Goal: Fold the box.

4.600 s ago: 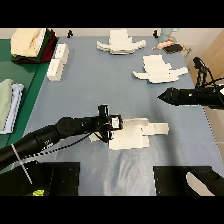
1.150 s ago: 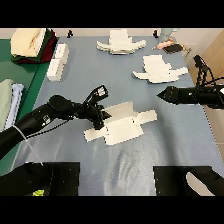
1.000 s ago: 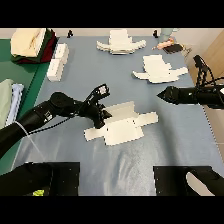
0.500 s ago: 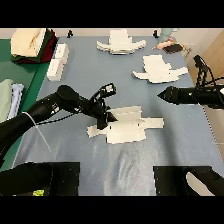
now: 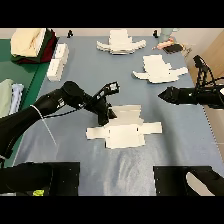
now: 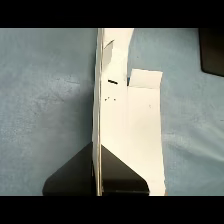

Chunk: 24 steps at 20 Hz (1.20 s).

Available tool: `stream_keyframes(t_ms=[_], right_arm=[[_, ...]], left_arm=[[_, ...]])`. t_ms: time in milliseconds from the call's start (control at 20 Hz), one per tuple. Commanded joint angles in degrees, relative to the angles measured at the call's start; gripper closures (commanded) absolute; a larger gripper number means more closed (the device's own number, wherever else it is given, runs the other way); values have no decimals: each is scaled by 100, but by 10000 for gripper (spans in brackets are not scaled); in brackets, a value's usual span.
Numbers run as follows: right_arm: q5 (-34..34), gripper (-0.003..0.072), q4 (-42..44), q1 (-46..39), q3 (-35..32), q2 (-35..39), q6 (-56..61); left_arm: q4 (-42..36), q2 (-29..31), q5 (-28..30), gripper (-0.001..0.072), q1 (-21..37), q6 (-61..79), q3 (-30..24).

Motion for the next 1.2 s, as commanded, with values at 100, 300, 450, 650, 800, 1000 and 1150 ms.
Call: stream_keyframes(t_ms=[100, 300, 450, 650, 800, 1000, 1150], right_arm=[[7, 526, -59, 4, 4, -4, 0], [9, 526, -68, 4, 4, -4, 0], [9, 525, -66, 4, 4, -4, 0], [72, 525, -63, 4, 4, -4, 0], [92, 525, -66, 4, 4, -4, -4], [92, 526, -63, 4, 4, -4, -85], [87, 525, -63, 4, 4, -4, -85]], left_arm=[[-13, -258, -555, 692, -2, -345, 315], [-170, -304, -935, 692, -42, -402, 315], [-166, -345, -986, 692, -212, -448, 313], [-208, -402, -221, 693, -396, -428, 168], [-214, -168, 258, 694, -643, -391, -125], [-94, 721, 1272, 694, -1158, -120, -752], [94, 1099, 1335, 694, -1423, -122, -1073]])
